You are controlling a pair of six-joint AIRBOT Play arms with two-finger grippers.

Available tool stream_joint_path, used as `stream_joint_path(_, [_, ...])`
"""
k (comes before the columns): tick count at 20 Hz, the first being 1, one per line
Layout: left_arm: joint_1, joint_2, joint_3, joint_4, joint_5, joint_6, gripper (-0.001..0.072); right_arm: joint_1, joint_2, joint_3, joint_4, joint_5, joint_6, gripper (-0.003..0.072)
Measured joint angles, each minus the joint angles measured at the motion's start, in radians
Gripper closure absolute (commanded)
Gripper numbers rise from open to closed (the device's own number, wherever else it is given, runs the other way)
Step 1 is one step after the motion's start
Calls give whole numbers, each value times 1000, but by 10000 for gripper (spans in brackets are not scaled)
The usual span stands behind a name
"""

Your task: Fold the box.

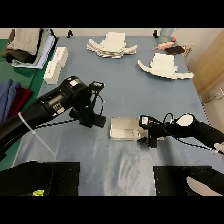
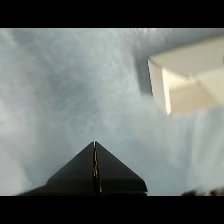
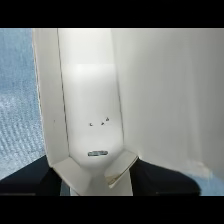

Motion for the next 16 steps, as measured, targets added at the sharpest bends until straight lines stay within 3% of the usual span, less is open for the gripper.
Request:
stream_joint_path(1, [34, 13, -40, -53, 19, 142, 688, 0, 0, 0, 0, 0, 0, 158])
stream_joint_path(2, [69, 24, -85, -120, 55, 307, 530, 0, 0, 0, 0, 0, 0, 158])
stream_joint_path(3, [96, 32, -126, -186, 92, 458, 91, 0, 0, 0, 0, 0, 0, 158])
stream_joint_path(4, [122, 38, -171, -249, 145, 613, 15, 0, 0, 0, 0, 0, 0, 158])
stream_joint_path(10, [195, 47, -374, -471, 530, 1302, 15, 0, 0, 0, 0, 0, 0, 158])
stream_joint_path(16, [205, -8, -459, -786, 664, 1881, 14, 0, 0, 0, 0, 0, 0, 158])
